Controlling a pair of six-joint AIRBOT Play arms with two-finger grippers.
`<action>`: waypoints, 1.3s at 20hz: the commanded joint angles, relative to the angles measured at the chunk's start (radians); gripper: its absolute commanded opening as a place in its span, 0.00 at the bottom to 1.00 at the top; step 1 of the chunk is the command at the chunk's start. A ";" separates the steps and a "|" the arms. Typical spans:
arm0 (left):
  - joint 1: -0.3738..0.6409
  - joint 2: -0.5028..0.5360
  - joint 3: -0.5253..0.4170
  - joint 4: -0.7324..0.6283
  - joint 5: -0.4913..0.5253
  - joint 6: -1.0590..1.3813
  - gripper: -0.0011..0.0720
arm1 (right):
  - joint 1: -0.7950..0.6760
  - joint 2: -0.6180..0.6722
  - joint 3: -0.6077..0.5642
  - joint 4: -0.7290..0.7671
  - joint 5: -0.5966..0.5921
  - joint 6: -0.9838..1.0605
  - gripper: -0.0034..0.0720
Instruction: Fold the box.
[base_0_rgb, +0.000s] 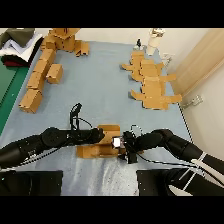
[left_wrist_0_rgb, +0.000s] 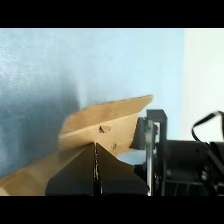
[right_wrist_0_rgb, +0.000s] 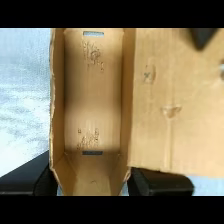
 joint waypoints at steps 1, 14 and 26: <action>-0.003 -0.081 0.015 -0.009 0.032 0.022 0.03 | 0.001 0.000 0.000 0.000 -0.003 -0.002 0.74; 0.040 -0.217 0.089 0.063 -0.105 0.049 0.03 | 0.001 0.000 0.000 0.000 -0.003 -0.002 0.74; 0.138 0.091 0.090 0.390 -0.247 0.349 0.03 | 0.001 0.000 0.000 0.000 -0.003 -0.002 0.74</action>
